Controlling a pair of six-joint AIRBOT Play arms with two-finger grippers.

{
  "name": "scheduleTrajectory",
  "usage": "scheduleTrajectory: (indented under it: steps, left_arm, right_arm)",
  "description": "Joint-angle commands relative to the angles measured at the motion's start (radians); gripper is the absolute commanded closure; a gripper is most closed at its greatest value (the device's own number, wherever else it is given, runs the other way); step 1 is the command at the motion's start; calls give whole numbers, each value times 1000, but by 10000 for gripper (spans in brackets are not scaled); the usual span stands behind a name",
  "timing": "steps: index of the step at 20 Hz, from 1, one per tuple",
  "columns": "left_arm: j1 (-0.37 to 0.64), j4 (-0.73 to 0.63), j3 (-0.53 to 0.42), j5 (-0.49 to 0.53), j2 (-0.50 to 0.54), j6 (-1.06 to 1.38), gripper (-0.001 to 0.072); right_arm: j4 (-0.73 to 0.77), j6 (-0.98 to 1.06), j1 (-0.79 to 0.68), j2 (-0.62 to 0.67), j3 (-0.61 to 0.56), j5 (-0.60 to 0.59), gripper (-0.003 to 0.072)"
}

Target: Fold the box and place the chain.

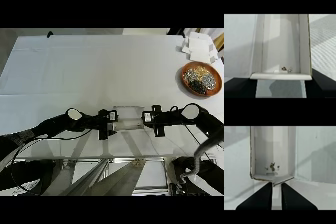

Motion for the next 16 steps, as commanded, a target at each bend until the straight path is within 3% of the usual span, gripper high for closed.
scheduleTrajectory:
  steps: [1, 14, 16]
  left_arm:
    - [1, 0, 0, 0, 0, 0, 297]
    - [1, 0, 0, 0, 0, 0, 297]
    - [1, 0, 0, 0, 0, 0, 297]
  right_arm:
    - [39, -6, 3, 1, -1, -4, 583]
    - [99, -15, 60, -12, -5, -28, 563]
    - [100, -14, 69, -21, -5, -46, 475]
